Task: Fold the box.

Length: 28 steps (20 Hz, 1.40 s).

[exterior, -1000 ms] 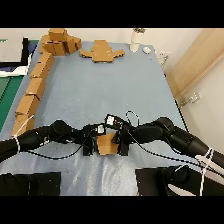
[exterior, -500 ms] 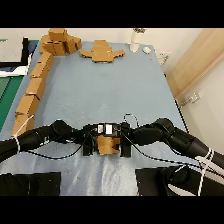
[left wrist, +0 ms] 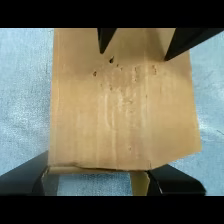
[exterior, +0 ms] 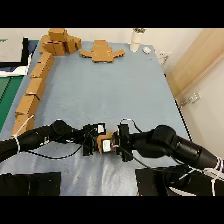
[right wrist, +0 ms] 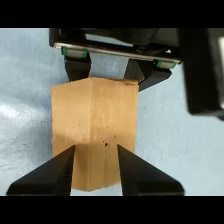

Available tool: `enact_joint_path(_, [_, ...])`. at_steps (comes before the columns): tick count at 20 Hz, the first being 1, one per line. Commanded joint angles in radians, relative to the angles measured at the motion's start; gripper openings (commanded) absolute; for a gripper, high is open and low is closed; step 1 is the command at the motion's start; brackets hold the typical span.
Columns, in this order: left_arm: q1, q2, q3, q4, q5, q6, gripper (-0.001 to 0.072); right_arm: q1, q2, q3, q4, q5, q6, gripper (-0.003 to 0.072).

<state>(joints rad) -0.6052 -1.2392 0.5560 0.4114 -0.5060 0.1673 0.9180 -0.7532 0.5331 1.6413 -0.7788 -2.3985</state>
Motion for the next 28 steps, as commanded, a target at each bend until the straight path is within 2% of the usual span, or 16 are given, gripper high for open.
enact_joint_path(1, [0.000,0.000,0.000,0.000,0.000,0.001,0.0523,0.125,0.011,-0.040,-0.307,0.076,0.264,0.0435])
enact_joint_path(2, [0.000,0.000,0.000,0.000,-0.001,0.000,0.0522,0.142,0.010,-0.055,-0.344,0.092,0.305,0.0435])
enact_joint_path(13, [0.000,0.000,0.000,0.000,-0.001,0.001,0.0523,0.224,-0.018,-0.068,-0.367,0.108,0.424,0.0437])
enact_joint_path(14, [0.000,0.000,0.000,0.000,-0.001,0.000,0.0522,0.234,-0.027,-0.068,-0.388,0.110,0.448,0.0472])
enact_joint_path(15, [0.000,0.000,0.000,0.000,-0.001,0.001,0.0522,0.237,-0.038,-0.068,-0.417,0.117,0.463,0.0540])
enact_joint_path(16, [0.000,0.000,0.000,0.000,-0.001,0.000,0.0522,0.237,-0.050,-0.067,-0.444,0.125,0.481,0.0544])
enact_joint_path(22, [0.000,0.000,0.000,0.000,-0.001,0.000,0.0522,0.237,-0.069,-0.067,-0.520,0.127,0.525,0.0542])
enact_joint_path(28, [0.000,0.000,0.000,0.000,-0.001,0.000,0.0523,0.237,-0.070,-0.067,-0.500,0.124,0.525,0.0502])
